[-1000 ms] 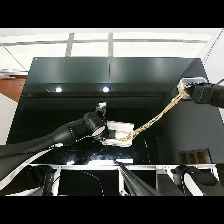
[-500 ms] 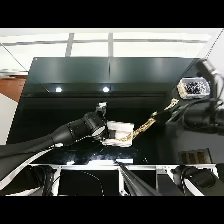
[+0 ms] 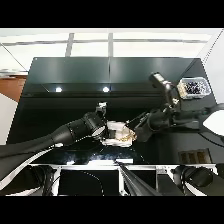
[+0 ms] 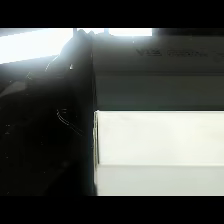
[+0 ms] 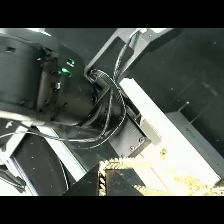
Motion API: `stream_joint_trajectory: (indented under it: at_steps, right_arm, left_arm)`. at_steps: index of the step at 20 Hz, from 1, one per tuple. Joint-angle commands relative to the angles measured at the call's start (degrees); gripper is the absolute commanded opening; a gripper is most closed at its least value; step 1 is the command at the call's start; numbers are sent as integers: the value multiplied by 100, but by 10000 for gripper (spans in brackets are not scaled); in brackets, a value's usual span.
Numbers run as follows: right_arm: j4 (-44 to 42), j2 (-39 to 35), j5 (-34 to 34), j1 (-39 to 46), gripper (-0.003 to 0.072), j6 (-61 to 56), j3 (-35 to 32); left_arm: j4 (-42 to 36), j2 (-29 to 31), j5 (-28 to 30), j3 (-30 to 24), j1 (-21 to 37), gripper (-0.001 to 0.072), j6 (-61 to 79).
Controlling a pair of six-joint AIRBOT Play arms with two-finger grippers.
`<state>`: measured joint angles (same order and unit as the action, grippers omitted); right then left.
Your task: Fold the box and place the chain.
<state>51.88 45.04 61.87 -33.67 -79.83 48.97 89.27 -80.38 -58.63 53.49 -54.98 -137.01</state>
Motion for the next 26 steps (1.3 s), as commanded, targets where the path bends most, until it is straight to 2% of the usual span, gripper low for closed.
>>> stream_joint_trajectory:
  at_steps: [1,3,4,5,8,10,12,15,16,17,18,20,24,26]
  right_arm:
    - [-57,407,-125,-144,39,83,-33]
    - [68,444,-125,-144,51,81,-55]
    - [136,442,-118,-122,314,79,-52]
    - [216,437,-63,-50,505,79,-44]
    - [673,201,459,649,503,87,-7]
    - [1399,-138,780,1349,503,129,-9]
    - [2184,-452,732,2033,503,186,-109]
    - [2723,-601,-94,2920,503,216,-750]
    - [2776,-577,-601,3158,505,144,-1091]
    - [2789,-538,-1126,3346,639,15,-1419]
    - [2785,-444,-1633,3493,718,-68,-1722]
    - [2863,-39,-2317,3644,718,-361,-1982]
    - [3823,953,-3801,3687,710,-2033,-1961]
    - [3941,1416,-4079,3689,710,-2092,-1860]
  left_arm:
    - [0,0,2,-2,4,32,2]
    - [0,0,2,-2,4,32,2]
    - [0,0,-2,-2,4,32,2]
    - [0,0,-2,-2,4,32,2]
    - [0,0,-11,-2,4,32,2]
    - [0,0,-17,-2,4,32,2]
    - [0,0,-15,-2,4,32,2]
    - [2,0,-13,-2,4,32,2]
    - [2,0,-15,-2,4,32,2]
    - [0,0,-15,-2,4,32,2]
    - [0,0,-15,-2,4,32,2]
    - [0,0,-17,-2,4,32,2]
    - [0,0,-15,-2,4,32,2]
    - [0,0,-15,-2,4,32,2]
